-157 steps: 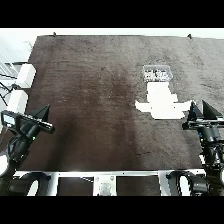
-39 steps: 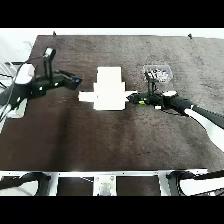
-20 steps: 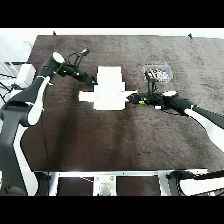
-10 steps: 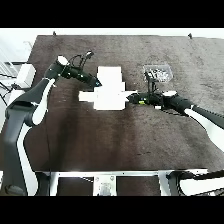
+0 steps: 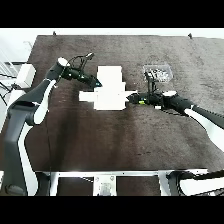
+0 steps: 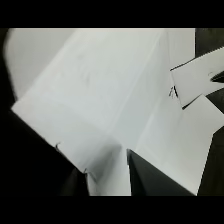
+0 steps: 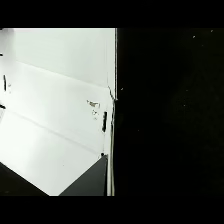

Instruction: Fold the box and place the chain.

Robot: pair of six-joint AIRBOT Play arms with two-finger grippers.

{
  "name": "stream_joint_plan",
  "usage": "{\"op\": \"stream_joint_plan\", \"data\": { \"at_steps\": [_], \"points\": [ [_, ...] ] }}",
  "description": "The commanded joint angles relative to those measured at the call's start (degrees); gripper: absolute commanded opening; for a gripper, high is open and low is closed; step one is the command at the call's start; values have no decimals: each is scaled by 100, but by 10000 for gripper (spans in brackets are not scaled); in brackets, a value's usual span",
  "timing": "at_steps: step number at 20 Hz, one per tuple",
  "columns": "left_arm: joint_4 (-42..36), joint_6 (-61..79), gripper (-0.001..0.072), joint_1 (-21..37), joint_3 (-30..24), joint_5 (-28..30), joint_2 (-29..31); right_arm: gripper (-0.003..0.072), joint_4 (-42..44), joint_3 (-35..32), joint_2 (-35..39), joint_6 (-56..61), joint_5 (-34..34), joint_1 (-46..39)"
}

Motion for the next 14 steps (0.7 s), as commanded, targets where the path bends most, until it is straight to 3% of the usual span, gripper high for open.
{"op": "stream_joint_plan", "data": {
  "at_steps": [1,2,3,4,7,9,10,11,12,14],
  "points": [
    [-52,195,313,-4,7,-160,-26,10,-24,-4,-2,2,4,4],
    [-96,199,234,-4,4,-157,-50,10,-24,-4,-2,2,4,4],
    [-170,249,224,-4,7,-149,-70,10,-24,-4,-2,2,4,4],
    [-249,330,167,-4,7,-111,-76,10,-26,-4,-2,2,4,4],
    [-275,391,166,2,7,-46,-74,10,-26,-4,-2,2,4,4],
    [-275,393,51,2,7,-46,-74,10,-26,-4,-2,2,4,4],
    [-271,393,49,2,7,-59,-74,10,-24,-4,-2,2,7,4],
    [-271,455,18,2,4,-109,-74,28,-24,-4,-2,2,7,4],
    [-271,599,21,2,4,-181,-74,140,-22,-4,-2,2,7,2],
    [-267,946,20,2,4,-295,-74,170,-24,2,0,0,7,-2]
  ]
}}
